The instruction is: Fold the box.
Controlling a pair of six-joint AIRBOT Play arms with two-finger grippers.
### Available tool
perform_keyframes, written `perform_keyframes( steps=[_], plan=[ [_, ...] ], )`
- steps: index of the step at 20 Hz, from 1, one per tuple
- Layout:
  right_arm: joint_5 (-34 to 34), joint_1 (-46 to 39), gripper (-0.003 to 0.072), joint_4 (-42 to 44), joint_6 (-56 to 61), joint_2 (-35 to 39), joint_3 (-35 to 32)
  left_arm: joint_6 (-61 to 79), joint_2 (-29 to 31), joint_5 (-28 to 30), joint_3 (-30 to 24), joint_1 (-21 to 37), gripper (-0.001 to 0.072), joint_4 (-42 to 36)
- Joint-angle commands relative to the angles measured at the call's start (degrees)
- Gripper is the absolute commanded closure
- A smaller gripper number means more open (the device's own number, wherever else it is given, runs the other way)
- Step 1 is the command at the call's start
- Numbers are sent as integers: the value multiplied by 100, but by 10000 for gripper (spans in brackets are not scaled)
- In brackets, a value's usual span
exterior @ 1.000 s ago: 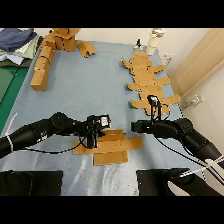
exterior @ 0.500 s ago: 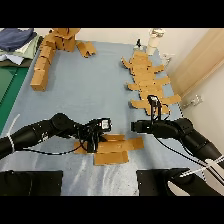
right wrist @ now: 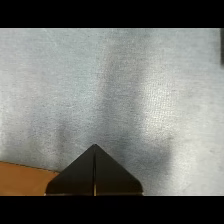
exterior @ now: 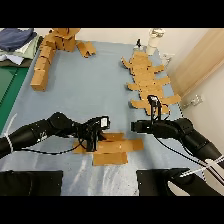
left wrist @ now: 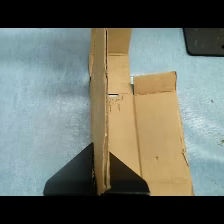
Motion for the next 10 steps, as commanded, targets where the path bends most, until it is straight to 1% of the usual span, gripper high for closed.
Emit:
perform_keyframes(
  steps=[1, 4, 10],
  plan=[
    [0, 2, 684, 2, 0, 4, 4, 68, 61, -205, -9, 50, 698, -116],
    [2, 2, 684, 2, 0, 4, 4, 144, -7, -136, -59, 52, 698, -118],
    [2, 2, 684, 2, 0, 4, 4, 138, -92, -181, -107, 50, 698, -160]
  ],
)
